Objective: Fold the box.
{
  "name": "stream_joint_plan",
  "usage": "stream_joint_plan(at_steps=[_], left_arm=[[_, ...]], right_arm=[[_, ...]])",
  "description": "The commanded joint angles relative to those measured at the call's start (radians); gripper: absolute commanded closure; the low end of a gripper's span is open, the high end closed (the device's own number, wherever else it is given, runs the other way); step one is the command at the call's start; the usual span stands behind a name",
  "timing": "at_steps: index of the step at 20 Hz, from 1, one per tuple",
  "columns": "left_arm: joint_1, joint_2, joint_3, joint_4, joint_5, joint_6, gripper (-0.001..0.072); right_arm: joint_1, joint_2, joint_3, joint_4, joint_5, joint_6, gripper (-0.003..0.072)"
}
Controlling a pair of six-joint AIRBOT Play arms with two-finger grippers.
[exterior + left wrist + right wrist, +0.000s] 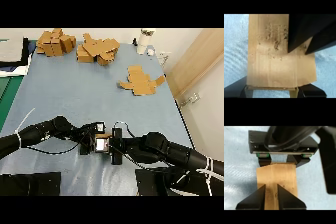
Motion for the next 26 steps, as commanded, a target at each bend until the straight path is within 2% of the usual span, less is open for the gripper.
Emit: stream_joint_plan(at_steps=[1,2,3,4,17,22,26], left_arm=[[0.000,0.000,0.000,0.000,0.000,0.000,0.0249],[0.000,0.000,0.000,0.000,0.000,0.000,0.0249],[0.000,0.000,0.000,0.000,0.000,0.000,0.0249],[0.000,0.000,0.000,0.000,0.000,0.000,0.0249],[0.000,0.000,0.000,0.000,0.000,0.000,0.0249],[0.000,0.000,0.000,0.000,0.000,0.000,0.0249],[0.000,0.000,0.000,0.000,0.001,0.000,0.0249]], right_arm=[[0.019,0.015,-0.001,-0.024,0.000,0.001,0.0452],[0.019,0.014,-0.001,-0.039,0.000,0.000,0.0437],[0.019,0.011,-0.001,-0.055,0.001,0.001,0.0314],[0.019,0.009,-0.001,-0.071,0.003,0.001,0.0226],[0.054,0.006,-0.002,-0.116,-0.022,0.003,0.0225],[0.056,-0.015,-0.002,-0.249,0.006,0.003,0.0225],[0.056,-0.030,-0.002,-0.272,0.021,0.003,0.0226]])
